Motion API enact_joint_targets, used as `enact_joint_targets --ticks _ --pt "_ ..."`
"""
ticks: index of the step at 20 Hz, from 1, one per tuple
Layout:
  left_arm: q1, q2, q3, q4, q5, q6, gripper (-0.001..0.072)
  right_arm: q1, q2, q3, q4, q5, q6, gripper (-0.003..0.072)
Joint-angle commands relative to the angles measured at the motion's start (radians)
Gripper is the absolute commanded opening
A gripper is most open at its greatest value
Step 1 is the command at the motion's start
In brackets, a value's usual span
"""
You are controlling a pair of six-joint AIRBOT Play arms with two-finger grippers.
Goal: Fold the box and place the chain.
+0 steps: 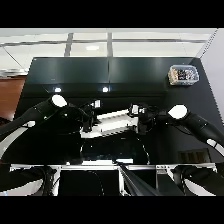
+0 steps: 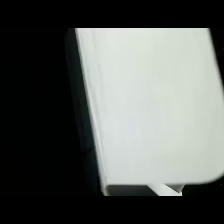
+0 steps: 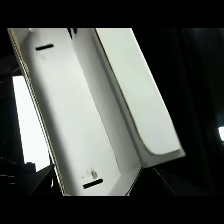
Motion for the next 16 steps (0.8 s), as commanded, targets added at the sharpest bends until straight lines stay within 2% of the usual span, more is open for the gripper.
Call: enact_joint_targets --ticks 1,7,12,16 --pt "0.000 0.000 0.002 -0.001 0.012 0.067 0.0028 -0.008 -0.037 0.001 0.126 0.052 -0.106 0.0701" --pt "0.000 -0.002 0.030 0.006 0.013 0.065 0.0028 0.008 -0.098 -0.005 0.114 0.079 -0.109 0.0701" --pt "0.000 -0.012 0.030 0.006 0.006 0.065 0.0028 0.035 -0.170 -0.009 0.045 0.024 -0.108 0.0700" --pt "0.000 -0.015 0.030 0.005 0.008 0.064 0.0028 0.036 -0.172 -0.008 0.047 0.000 -0.089 0.0700"
